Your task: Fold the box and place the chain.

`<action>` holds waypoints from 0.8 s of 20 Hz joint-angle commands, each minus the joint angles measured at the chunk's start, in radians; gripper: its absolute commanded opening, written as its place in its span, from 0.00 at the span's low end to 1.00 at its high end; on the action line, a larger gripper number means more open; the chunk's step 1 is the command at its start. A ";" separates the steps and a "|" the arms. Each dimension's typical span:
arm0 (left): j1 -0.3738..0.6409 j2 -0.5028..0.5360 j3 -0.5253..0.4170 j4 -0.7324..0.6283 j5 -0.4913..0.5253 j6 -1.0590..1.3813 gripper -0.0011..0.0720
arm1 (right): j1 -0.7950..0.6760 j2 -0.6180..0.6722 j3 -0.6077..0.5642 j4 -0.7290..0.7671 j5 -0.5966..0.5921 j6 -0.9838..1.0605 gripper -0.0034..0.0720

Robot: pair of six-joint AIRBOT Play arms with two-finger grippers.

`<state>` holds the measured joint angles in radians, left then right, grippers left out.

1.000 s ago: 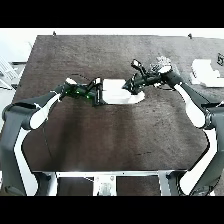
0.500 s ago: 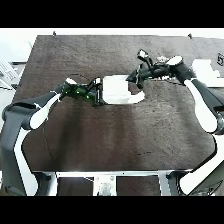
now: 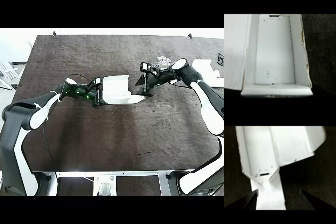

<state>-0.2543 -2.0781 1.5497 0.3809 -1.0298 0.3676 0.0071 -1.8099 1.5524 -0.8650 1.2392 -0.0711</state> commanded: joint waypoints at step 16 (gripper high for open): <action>0.000 0.001 0.000 0.000 0.000 0.000 0.66 | 0.092 -0.034 -0.068 0.031 -0.145 -0.042 0.58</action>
